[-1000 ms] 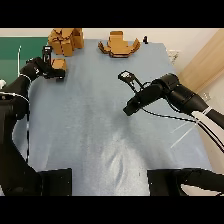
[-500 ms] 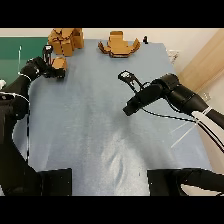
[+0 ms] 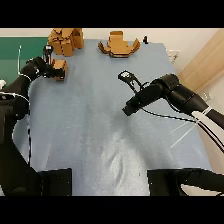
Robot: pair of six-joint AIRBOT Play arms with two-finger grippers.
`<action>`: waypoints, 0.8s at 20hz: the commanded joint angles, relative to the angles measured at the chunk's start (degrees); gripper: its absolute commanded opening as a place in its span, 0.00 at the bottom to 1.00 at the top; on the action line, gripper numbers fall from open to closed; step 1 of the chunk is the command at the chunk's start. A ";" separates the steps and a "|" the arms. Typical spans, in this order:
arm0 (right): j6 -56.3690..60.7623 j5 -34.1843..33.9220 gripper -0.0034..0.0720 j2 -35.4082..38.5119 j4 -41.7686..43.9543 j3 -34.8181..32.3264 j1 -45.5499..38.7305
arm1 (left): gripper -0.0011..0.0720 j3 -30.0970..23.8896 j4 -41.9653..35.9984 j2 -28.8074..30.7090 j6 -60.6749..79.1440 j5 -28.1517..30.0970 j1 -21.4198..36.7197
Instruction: Fold the box.
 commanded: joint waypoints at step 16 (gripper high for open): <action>0.00 0.33 0.05 0.04 0.28 -0.02 0.02 | 0.97 12.44 0.07 1.51 0.20 -10.60 -0.02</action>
